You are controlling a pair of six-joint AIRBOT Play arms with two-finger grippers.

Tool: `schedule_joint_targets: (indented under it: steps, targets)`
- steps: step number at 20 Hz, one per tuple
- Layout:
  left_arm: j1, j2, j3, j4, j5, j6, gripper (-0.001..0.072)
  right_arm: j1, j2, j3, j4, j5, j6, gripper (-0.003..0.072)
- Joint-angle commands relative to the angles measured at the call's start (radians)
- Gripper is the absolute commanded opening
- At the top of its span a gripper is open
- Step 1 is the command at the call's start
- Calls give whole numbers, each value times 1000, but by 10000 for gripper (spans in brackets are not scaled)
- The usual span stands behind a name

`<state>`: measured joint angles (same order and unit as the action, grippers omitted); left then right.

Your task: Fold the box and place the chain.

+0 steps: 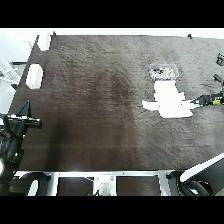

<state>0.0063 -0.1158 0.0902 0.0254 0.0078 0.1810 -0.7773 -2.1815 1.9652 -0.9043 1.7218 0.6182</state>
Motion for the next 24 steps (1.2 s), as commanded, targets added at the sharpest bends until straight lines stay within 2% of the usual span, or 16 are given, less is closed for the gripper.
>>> schedule_joint_targets:
  steps: [1, 2, 4, 5, 6, 7, 8, 11, 15, 20, 22, 24]
  targets:
    - [0, 0, 0, 0, 0, 0, 22, 4, -2, -7, 14, 27, 7, 345]
    - [0, 0, 0, 0, 0, 0, 22, 6, -2, -7, 14, 28, 11, 285]
    - [0, 0, 0, 0, 0, 0, 22, 10, -2, -8, 14, 43, 11, 256]
    - [0, 0, 0, 0, 0, 0, 22, 11, -2, -8, 14, 49, 11, 161]
    - [0, 0, 0, 0, 0, 0, 22, 13, -2, -8, 16, 61, 11, 30]
    - [0, 0, 0, 0, 0, 0, 22, 14, -2, -8, 26, 87, 11, 6]
    - [0, 0, 0, 0, 0, 0, 22, 14, -2, -13, 50, 121, 16, 4]
    - [0, 0, 0, 0, 0, 0, 22, 26, 24, -66, 137, 121, 66, 2]
    - [0, 0, 0, 0, 0, 0, 22, 102, 129, -259, 250, 110, 62, 0]
    - [0, 0, 0, 0, 0, 0, 22, 246, 365, -611, 342, -88, 63, 0]
    - [0, 0, 0, 0, 0, 0, 22, 310, 500, -785, 396, -283, 86, 0]
    - [0, 0, 0, 0, 0, 0, 22, 382, 615, -929, 478, -381, 85, 0]
